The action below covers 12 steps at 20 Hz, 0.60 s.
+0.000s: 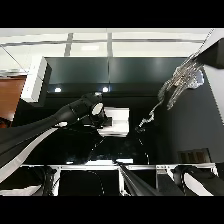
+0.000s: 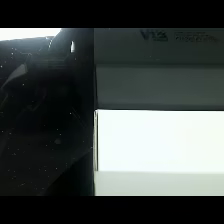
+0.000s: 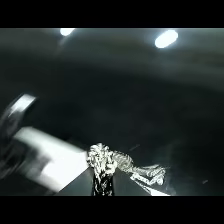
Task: Fold the box and place the chain.
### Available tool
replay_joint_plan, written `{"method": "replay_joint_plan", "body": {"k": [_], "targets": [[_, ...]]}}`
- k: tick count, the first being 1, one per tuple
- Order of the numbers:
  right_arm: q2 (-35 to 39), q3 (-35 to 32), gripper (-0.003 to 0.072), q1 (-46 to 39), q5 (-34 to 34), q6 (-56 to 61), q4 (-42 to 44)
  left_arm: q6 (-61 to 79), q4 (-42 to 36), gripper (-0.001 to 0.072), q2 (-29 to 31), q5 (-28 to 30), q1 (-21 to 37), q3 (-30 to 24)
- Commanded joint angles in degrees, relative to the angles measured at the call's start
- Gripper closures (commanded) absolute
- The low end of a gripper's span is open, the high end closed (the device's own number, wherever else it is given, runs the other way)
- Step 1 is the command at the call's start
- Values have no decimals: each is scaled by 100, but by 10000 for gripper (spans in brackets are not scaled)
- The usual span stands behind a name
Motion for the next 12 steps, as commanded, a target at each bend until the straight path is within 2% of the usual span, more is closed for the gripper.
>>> {"method": "replay_joint_plan", "body": {"k": [1, 6, 12], "targets": [[129, -251, 675, 549, 393, -107, 605, 0, 2, 680, 2, 9, 4, -2], [129, -531, 675, 1191, -118, -109, 942, -2, 2, 680, 2, 55, 17, 0], [125, -1532, 675, 1746, -1021, -221, 1366, -2, 0, 680, 2, 160, 20, 0]]}}
